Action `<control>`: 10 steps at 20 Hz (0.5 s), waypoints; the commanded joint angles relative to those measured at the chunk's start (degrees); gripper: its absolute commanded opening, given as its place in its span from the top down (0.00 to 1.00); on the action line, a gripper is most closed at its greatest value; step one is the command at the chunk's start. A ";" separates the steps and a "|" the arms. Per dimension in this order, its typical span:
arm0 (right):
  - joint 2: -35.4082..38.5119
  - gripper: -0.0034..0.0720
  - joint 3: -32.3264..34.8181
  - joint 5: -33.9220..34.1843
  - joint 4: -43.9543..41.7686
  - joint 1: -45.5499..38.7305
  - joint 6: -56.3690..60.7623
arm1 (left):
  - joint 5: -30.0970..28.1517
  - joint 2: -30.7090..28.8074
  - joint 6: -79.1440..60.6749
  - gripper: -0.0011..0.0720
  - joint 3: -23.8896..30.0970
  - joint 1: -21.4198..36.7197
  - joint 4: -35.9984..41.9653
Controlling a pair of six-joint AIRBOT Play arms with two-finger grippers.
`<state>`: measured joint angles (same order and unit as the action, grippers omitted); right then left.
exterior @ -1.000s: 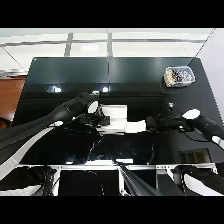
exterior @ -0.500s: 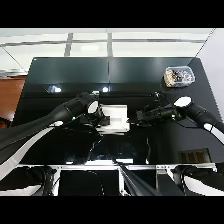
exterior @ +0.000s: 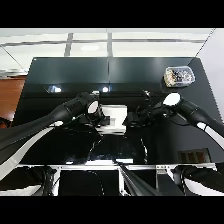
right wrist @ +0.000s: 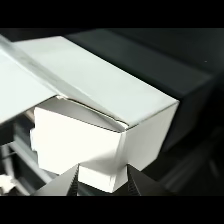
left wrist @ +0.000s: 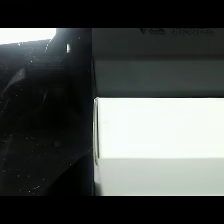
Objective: Fold the box and place the chain.
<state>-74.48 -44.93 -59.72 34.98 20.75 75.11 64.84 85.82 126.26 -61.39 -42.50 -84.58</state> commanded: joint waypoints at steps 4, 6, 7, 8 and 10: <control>-0.35 0.62 -5.31 5.20 19.17 7.89 21.59 | -0.11 -0.02 -0.02 0.95 -0.04 0.02 0.04; -1.49 0.62 -6.56 5.57 24.81 9.84 27.67 | -0.13 -0.02 -0.02 0.95 -0.04 0.02 0.04; -2.16 0.62 -7.34 5.57 27.78 10.86 30.95 | -0.20 -0.02 -0.02 0.95 -0.04 0.02 0.04; -2.84 0.62 -8.39 5.55 30.67 12.11 33.81 | -0.24 -0.02 -0.02 0.95 -0.04 0.02 0.02; -4.22 0.62 -10.86 4.92 35.87 14.64 39.08 | -0.28 -0.02 -0.02 0.95 -0.04 0.02 0.02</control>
<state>-77.10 -53.01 -54.94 61.14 32.16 104.14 64.64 85.82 126.30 -61.41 -42.50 -84.49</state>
